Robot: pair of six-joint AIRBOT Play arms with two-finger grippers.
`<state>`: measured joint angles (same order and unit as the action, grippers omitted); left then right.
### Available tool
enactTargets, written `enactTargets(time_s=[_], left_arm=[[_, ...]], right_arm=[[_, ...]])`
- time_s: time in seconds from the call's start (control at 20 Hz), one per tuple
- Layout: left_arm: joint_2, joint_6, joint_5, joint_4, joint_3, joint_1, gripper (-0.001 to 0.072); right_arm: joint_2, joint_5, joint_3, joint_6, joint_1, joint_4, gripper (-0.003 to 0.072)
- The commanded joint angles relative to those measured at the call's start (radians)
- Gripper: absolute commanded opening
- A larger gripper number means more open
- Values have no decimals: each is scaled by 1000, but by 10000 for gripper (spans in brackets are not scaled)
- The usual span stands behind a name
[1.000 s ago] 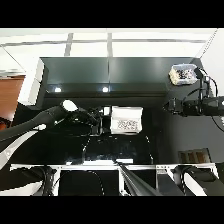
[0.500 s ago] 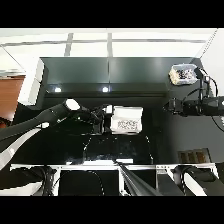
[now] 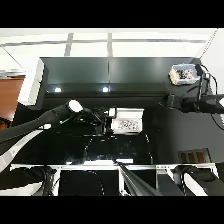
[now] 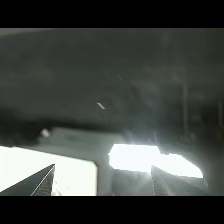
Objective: Fold the box and place the chain.
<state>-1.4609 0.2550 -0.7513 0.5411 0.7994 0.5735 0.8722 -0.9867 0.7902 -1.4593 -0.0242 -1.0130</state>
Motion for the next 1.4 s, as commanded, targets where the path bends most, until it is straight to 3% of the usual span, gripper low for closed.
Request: enactTargets(time_s=[0.0,0.15,0.35,0.5,0.7,1.05,1.15,1.25,1.35], left_arm=[[-1,-5,12,0,1,1,435],[-1,-4,12,0,1,1,437],[-1,-5,12,0,1,1,439],[-1,-5,12,0,1,1,439],[-1,-5,16,10,1,8,440],[-2,-25,38,20,1,16,440],[-2,-27,39,25,1,19,440],[-2,-27,39,25,1,19,440],[-2,-27,39,25,1,19,439]], right_arm=[[106,175,0,148,-79,162,720],[240,177,0,480,-163,245,720],[250,-48,14,1030,-198,246,720],[248,-141,17,1104,-203,245,720],[250,-85,10,1222,-264,246,720],[250,-51,-28,1252,-282,227,720],[250,-54,-37,1252,-282,226,546],[250,-59,-37,1251,-282,229,260],[250,-60,-37,1250,-282,229,240]])
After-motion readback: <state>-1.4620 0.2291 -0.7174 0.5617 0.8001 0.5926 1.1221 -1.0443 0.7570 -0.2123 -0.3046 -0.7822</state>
